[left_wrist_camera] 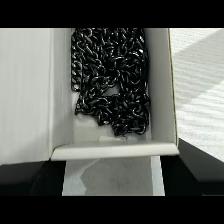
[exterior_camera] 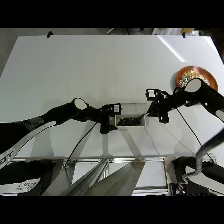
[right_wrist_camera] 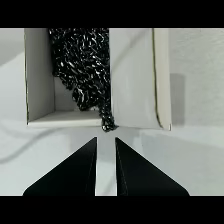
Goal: Fold the box and place the chain.
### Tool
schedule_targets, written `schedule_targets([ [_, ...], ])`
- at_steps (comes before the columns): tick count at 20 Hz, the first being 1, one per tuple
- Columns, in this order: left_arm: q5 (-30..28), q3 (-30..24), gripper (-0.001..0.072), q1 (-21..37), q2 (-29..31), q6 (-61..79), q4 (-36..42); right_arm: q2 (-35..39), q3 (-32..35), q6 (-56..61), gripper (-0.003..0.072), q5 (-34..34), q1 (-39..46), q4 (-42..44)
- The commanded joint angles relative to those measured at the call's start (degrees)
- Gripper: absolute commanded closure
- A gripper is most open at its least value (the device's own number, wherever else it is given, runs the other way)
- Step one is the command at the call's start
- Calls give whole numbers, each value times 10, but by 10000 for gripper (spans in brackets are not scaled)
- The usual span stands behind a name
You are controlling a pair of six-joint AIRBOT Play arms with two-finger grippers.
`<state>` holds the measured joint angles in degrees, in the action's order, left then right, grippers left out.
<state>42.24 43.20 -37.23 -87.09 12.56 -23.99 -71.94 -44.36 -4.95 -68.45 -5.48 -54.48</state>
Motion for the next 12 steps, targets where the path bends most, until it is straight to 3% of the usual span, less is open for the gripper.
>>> schedule_targets([
  [1, 0, 0, 454, 0, 0, 0, 0, -17, 0, -1, 553, 5, -1, 22],
  [6, 0, 0, 454, 0, 0, 0, 0, -18, 0, -3, 565, 9, 0, 29],
  [8, 0, 0, 454, 0, 0, 0, 0, -18, 0, -3, 602, 2, -1, 28],
  [9, 0, 0, 454, 0, 0, 0, 0, -18, 0, -2, 665, 0, 0, 25],
  [12, 0, 0, 454, 0, 0, 0, 0, -17, 0, 0, 675, -13, 0, 8],
])
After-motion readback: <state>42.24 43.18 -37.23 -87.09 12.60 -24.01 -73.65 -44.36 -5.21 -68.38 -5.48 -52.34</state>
